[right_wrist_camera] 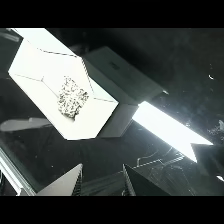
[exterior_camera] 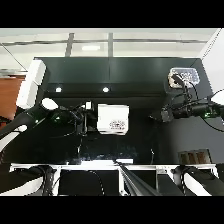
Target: Fold the box and place the chain.
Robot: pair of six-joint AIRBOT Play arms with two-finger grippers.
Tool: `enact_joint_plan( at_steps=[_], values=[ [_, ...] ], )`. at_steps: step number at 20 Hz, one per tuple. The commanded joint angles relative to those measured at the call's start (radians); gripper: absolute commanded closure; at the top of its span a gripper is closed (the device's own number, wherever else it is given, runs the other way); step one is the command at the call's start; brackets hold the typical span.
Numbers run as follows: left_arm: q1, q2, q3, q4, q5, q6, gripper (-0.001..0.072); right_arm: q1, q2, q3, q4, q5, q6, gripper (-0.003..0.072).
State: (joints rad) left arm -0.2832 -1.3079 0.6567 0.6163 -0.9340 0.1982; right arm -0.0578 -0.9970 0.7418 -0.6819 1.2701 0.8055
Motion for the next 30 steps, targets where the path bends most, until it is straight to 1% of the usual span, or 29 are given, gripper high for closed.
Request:
enact_joint_plan(
  at_steps=[1, 2, 5, 12, 14, 18, 19, 20, 21, 23, 24, 25, 26, 28, 29, 30],
  values=[
    [-0.003, -0.037, 0.007, -0.076, 0.036, 0.090, -0.0003, 0.000, 0.000, 0.000, 0.000, -0.007, 0.002, 0.0377],
    [-0.003, -0.037, 0.010, -0.075, 0.053, 0.091, -0.0003, 0.000, 0.000, 0.000, 0.000, -0.011, 0.002, 0.0377],
    [-0.011, -0.056, 0.028, -0.074, 0.031, 0.090, -0.0003, 0.000, 0.000, 0.000, 0.000, -0.020, 0.002, 0.0377],
    [-0.100, -0.058, 0.032, -0.075, 0.048, 0.112, -0.0002, 0.000, 0.000, 0.000, -0.003, -0.023, 0.002, 0.0377],
    [-0.101, -0.058, 0.032, -0.074, 0.042, 0.111, 0.0001, 0.000, 0.000, 0.000, -0.003, -0.023, 0.002, 0.0377],
    [-0.101, -0.058, 0.032, -0.005, 0.041, 0.111, 0.0006, 0.000, 0.000, 0.000, -0.002, -0.033, 0.002, 0.0377],
    [-0.101, -0.058, 0.032, -0.007, 0.041, 0.111, 0.0024, 0.001, 0.000, -0.001, 0.000, -0.046, 0.003, 0.0377],
    [-0.102, -0.058, 0.032, -0.007, 0.042, 0.110, 0.0051, 0.011, 0.000, -0.001, 0.001, -0.071, 0.004, 0.0377],
    [-0.105, -0.058, 0.032, -0.007, 0.043, 0.109, 0.0131, 0.031, 0.000, -0.001, 0.000, -0.110, 0.019, 0.0377],
    [-0.110, -0.058, 0.032, -0.008, 0.043, 0.108, 0.0207, 0.102, 0.000, 0.000, 0.000, -0.230, 0.063, 0.0360],
    [-0.114, -0.058, 0.032, -0.007, 0.044, 0.109, 0.0226, 0.148, 0.000, 0.000, 0.000, -0.303, 0.082, 0.0165],
    [-0.114, -0.058, 0.032, -0.007, 0.045, 0.109, 0.0226, 0.195, 0.000, -0.001, 0.000, -0.373, 0.097, 0.0042],
    [-0.114, -0.057, 0.032, -0.007, 0.045, 0.109, 0.0227, 0.245, 0.000, 0.000, 0.001, -0.456, 0.109, 0.0042],
    [-0.114, -0.057, 0.032, -0.007, 0.044, 0.109, 0.0286, 0.328, -0.016, 0.001, 0.032, -0.635, 0.150, 0.0044],
    [-0.114, -0.057, 0.032, -0.007, 0.044, 0.109, 0.0285, 0.352, -0.037, 0.007, 0.069, -0.682, 0.160, 0.0044],
    [-0.114, -0.057, 0.032, -0.007, 0.044, 0.109, 0.0286, 0.370, -0.070, 0.021, 0.103, -0.690, 0.159, 0.0044]
  ],
)
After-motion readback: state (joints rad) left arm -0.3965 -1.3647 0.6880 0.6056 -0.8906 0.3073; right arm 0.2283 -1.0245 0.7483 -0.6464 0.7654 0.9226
